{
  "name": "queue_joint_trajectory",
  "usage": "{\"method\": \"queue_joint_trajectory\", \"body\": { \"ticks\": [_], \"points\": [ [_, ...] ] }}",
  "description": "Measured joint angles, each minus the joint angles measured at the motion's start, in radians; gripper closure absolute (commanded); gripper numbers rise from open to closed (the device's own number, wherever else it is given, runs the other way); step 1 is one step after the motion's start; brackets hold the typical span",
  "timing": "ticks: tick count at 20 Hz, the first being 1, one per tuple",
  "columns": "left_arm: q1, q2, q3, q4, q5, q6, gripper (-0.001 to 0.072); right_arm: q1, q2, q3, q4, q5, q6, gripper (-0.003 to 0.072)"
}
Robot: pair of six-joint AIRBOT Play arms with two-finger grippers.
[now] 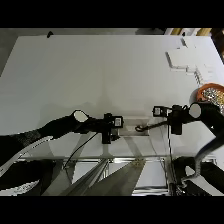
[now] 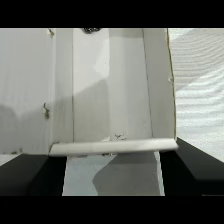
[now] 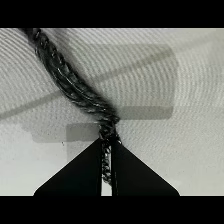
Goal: Fold the box and place the chain.
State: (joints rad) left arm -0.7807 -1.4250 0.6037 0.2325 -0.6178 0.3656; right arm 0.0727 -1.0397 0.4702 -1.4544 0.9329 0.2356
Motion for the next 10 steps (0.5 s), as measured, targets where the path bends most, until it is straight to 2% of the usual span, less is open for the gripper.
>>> {"method": "queue_joint_trajectory", "body": {
  "ticks": [4,5,10],
  "points": [
    [0.0,0.0,0.0,0.0,0.0,0.0,0.0363,0.0,0.026,-0.003,0.01,0.013,0.0,0.0669],
    [0.0,0.0,0.0,0.0,0.0,0.0,0.0363,0.0,0.053,-0.003,0.015,0.056,0.0,0.0669],
    [0.0,0.0,0.0,0.0,0.0,0.0,0.0363,0.0,0.249,-0.002,0.085,0.114,0.038,0.0669]
  ]
}}
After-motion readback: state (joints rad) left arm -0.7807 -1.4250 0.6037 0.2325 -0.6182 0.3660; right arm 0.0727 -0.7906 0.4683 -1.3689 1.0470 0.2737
